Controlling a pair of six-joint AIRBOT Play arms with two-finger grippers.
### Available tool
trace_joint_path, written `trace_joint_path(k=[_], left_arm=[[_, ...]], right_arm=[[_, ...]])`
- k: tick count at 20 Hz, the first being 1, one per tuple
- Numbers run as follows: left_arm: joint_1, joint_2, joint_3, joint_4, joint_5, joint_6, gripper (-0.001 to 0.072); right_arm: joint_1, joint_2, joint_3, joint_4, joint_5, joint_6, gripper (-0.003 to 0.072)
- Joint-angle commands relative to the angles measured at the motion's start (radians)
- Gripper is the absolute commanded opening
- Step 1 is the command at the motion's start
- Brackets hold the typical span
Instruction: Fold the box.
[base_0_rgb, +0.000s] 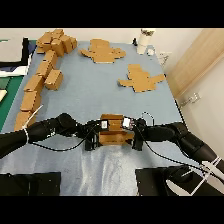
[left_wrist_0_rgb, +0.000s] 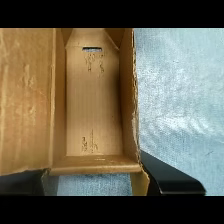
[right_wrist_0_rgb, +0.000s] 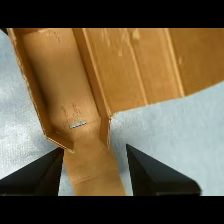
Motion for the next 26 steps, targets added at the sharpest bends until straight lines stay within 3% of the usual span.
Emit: trace_joint_path(k=[1,6,9,21,22,23,26], left_arm=[[0.0,0.0,0.001,0.0,0.0,0.0,0.0469],[0.0,0.0,0.001,0.0,0.0,0.0,0.047],[0.0,0.0,0.001,0.0,0.0,0.0,0.0469],[0.0,0.0,0.001,0.0,0.0,0.0,0.0469],[0.0,0.0,0.001,0.0,0.0,0.0,0.047],[0.0,0.0,0.001,0.0,0.0,0.0,0.047],[0.0,0.0,0.001,0.0,0.0,0.0,0.047]], right_arm=[[0.014,-0.009,0.001,0.04,0.028,-0.041,0.0566],[0.074,-0.059,0.001,0.041,0.034,-0.043,0.0243],[0.104,-0.077,0.001,0.027,0.039,-0.043,0.0152],[0.118,-0.101,0.001,0.144,0.108,-0.185,0.0166],[0.122,-0.102,0.001,0.145,0.108,-0.185,0.0268],[0.125,-0.105,0.001,0.145,0.108,-0.185,0.0515],[0.125,-0.132,0.001,0.145,0.108,-0.185,0.0517]])
